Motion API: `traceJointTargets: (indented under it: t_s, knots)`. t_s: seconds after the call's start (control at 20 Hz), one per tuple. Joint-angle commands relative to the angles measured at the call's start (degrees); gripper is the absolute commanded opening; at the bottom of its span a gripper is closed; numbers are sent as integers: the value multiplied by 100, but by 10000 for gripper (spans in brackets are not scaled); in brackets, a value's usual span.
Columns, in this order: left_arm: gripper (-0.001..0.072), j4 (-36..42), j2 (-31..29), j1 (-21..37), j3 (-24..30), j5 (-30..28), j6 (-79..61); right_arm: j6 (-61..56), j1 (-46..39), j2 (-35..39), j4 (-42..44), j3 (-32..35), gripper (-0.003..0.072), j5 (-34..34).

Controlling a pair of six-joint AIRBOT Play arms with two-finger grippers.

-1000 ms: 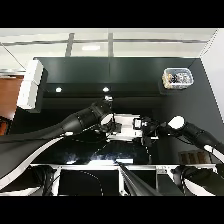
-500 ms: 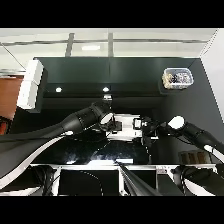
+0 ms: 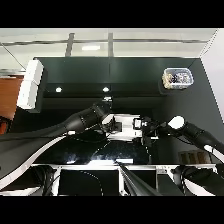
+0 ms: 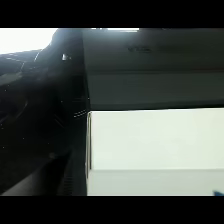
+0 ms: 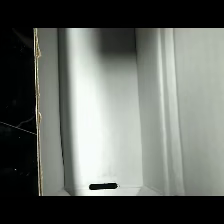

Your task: Fold the box and place the chain.

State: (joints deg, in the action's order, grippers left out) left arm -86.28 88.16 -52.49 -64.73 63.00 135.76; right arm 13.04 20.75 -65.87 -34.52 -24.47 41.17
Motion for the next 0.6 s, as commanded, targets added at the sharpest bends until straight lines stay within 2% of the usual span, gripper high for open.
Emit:
traceJointTargets:
  t_s: [0.0, 0.15, 0.2, 0.25, 0.4, 0.45, 0.55]
  knots:
    - [335, -2, 55, -4, -4, 46, -9, -2, 7, -4, 2, 2, 465, 0]
    - [334, -2, 55, -4, -4, 48, -7, -2, 7, -4, 2, 2, 465, -2]
    - [290, 0, 55, -4, -4, 48, 0, -2, 7, -4, 2, 2, 465, -2]
    - [216, 24, 55, -4, -9, 76, -2, -2, 7, -4, 2, 2, 466, -2]
    - [126, 11, 68, -26, -17, 208, 24, -2, 7, -4, 2, 2, 465, -2]
    - [42, 13, 81, -31, -17, 205, 66, -2, 7, -4, 2, 2, 465, 0]
    - [29, 22, 120, -52, -44, 203, 81, 0, 7, -4, 2, 2, 465, 0]
